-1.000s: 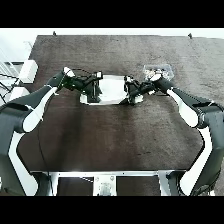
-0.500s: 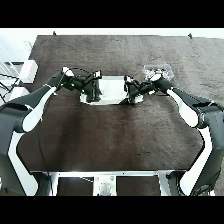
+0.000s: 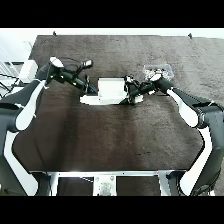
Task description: Fold the box and place the chain.
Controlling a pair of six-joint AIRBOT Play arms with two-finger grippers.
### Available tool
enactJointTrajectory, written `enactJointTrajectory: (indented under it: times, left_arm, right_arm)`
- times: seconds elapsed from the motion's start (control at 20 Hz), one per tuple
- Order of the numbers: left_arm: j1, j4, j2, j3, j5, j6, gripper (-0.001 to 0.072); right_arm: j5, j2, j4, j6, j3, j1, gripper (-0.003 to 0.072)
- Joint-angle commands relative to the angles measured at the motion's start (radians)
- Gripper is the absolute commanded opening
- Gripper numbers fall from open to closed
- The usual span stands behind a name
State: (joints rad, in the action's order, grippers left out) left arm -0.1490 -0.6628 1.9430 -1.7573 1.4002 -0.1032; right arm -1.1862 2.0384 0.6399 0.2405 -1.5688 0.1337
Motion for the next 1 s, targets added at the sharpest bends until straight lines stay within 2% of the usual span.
enactJointTrajectory:
  times: [0.0, 0.15, 0.25, 0.4, 0.6, 0.8, 0.95]
  left_arm:
    - [0.024, 0.000, -0.089, -0.018, -0.019, -0.169, 0.0013]
    - [0.050, -0.096, -0.229, 0.047, -0.133, -0.422, 0.0012]
    - [0.074, -0.137, -0.340, 0.147, -0.237, -0.591, 0.0012]
    - [0.111, -0.229, -0.441, 0.291, -0.301, -0.797, 0.0013]
    - [0.123, -0.326, -0.410, 0.393, -0.354, -0.967, 0.0013]
    - [0.123, -0.303, -0.284, 0.393, -0.361, -1.025, 0.0014]
    - [0.123, -0.294, -0.227, 0.393, -0.396, -1.032, 0.0014]
  right_arm:
    - [-0.001, 0.000, 0.000, -0.001, 0.000, 0.000, 0.0551]
    - [0.000, 0.000, 0.000, -0.001, 0.000, 0.000, 0.0551]
    - [0.000, 0.000, -0.001, -0.001, 0.000, 0.000, 0.0551]
    - [0.000, 0.000, 0.000, -0.001, 0.000, 0.000, 0.0551]
    - [0.000, 0.000, 0.000, -0.001, 0.000, 0.000, 0.0551]
    - [0.000, 0.000, 0.000, -0.001, 0.000, 0.000, 0.0551]
    - [0.000, 0.000, 0.000, -0.001, 0.000, 0.000, 0.0551]
